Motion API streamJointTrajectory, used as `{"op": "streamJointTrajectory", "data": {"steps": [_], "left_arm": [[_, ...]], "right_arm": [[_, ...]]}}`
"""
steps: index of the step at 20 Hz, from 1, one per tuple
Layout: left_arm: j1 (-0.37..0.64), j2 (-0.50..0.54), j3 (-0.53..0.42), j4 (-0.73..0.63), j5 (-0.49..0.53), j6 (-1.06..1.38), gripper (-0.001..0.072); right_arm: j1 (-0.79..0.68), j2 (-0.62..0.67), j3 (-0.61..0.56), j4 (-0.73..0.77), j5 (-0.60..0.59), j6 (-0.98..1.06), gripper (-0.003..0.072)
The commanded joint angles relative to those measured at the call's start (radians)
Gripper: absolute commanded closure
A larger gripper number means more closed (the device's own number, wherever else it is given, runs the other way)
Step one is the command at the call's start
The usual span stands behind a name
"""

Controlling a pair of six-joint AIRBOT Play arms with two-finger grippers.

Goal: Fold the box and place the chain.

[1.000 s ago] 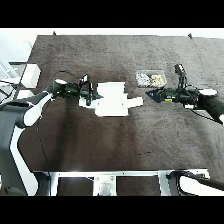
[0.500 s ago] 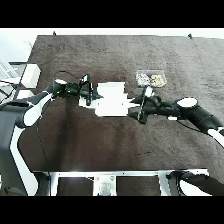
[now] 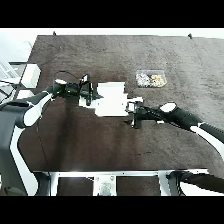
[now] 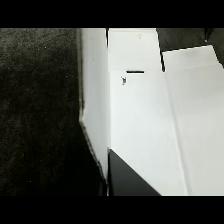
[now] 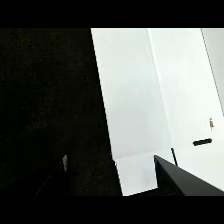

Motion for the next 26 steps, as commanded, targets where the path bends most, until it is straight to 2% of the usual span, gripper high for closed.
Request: {"op": "streamJointTrajectory", "data": {"steps": [1, 4, 10, 14, 19, 26], "left_arm": [[0.0, 0.001, 0.0, 0.0, 0.0, 0.0, 0.0685], [0.0, 0.001, 0.0, 0.0, -0.001, 0.0, 0.0685], [0.0, 0.001, 0.0, 0.0, 0.0, 0.0, 0.0685], [0.0, 0.001, 0.0, 0.0, 0.0, 0.0, 0.0685], [0.0, 0.001, 0.0, 0.0, 0.0, 0.0, 0.0685], [0.0, 0.001, 0.0, 0.0, 0.0, 0.0, 0.0685]], "right_arm": [[0.036, -0.054, 0.034, 0.053, -0.069, -0.012, 0.0036], [0.05, -0.108, 0.07, 0.055, -0.125, -0.011, 0.0037], [0.049, -0.111, 0.077, 0.052, -0.195, -0.063, 0.0036], [0.048, -0.099, 0.116, 0.097, -0.195, -0.052, 0.0036], [0.047, -0.015, 0.134, 0.166, -0.196, -0.052, 0.0037], [0.017, -0.095, 0.174, 0.187, -0.229, -0.053, 0.0037]]}}
